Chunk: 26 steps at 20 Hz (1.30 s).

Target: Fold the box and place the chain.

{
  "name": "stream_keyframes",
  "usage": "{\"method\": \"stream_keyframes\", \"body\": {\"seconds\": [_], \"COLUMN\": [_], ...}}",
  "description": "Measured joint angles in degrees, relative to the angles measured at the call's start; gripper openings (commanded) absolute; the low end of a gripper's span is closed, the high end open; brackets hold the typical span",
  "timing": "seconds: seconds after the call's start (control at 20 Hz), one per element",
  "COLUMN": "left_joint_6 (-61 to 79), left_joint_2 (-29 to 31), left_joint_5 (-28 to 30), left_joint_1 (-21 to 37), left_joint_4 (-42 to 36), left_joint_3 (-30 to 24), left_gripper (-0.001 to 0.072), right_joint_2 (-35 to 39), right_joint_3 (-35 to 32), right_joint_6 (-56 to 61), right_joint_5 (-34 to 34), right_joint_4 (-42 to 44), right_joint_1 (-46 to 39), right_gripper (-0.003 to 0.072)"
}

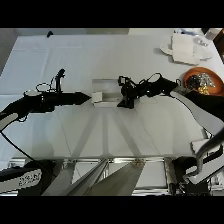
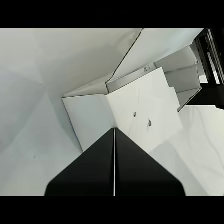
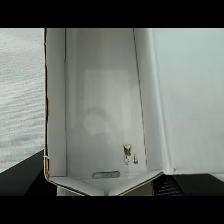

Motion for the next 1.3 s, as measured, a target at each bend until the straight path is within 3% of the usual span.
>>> {"method": "stream_keyframes", "body": {"seconds": [0.05,0.15,0.2,1.3], "left_joint_6": [0.0,0.0,0.0,-5.8], "left_joint_2": [0.0,0.0,0.0,0.0], "left_joint_5": [0.0,-0.1,-0.1,9.7], "left_joint_1": [0.0,0.0,0.0,-7.5], "left_joint_4": [-0.1,-0.2,-0.2,-1.1], "left_joint_3": [0.0,0.0,0.0,0.1], "left_gripper": [0.0034,0.027,0.0294,0.0277], "right_joint_2": [0.0,0.0,0.0,0.0], "right_joint_3": [0.0,0.0,0.0,0.0], "right_joint_6": [0.0,0.0,0.0,0.0], "right_joint_5": [0.0,0.0,0.0,0.0], "right_joint_4": [0.0,0.0,0.0,0.0], "right_joint_1": [0.0,0.0,0.0,0.0], "right_gripper": [0.0456,0.0456,0.0456,0.0456]}}
